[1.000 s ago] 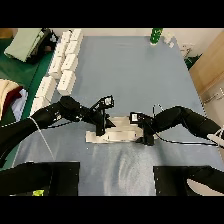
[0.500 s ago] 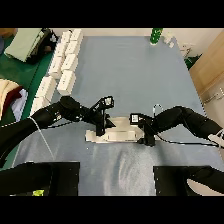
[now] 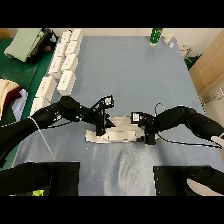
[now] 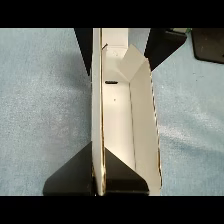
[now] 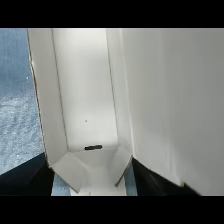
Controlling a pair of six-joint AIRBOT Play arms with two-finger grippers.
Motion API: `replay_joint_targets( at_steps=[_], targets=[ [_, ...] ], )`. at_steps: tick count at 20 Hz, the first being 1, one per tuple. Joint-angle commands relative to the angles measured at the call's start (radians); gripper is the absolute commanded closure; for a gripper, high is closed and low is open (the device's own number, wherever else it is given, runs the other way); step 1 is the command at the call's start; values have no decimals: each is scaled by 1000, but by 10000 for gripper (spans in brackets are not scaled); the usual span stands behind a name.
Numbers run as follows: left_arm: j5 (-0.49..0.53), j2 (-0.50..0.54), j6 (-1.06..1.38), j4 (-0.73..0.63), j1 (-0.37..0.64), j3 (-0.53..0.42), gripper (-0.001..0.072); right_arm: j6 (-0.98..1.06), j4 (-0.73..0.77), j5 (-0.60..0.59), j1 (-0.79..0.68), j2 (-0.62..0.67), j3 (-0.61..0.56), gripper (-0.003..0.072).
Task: Fold the box.
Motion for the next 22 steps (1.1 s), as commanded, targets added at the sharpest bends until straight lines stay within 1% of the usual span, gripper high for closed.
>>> replay_joint_targets(
  at_steps=[1,8,19,22],
  targets=[
    [-1,0,0,0,0,1,695,0,9,-8,-18,14,0,-8],
    [-1,0,0,0,0,1,695,0,42,2,-15,-2,0,-8],
    [-1,0,0,0,0,1,695,0,41,10,-1,-18,-30,-8],
    [-1,0,0,0,0,1,695,0,41,11,-1,-42,-30,-8]
  ],
)
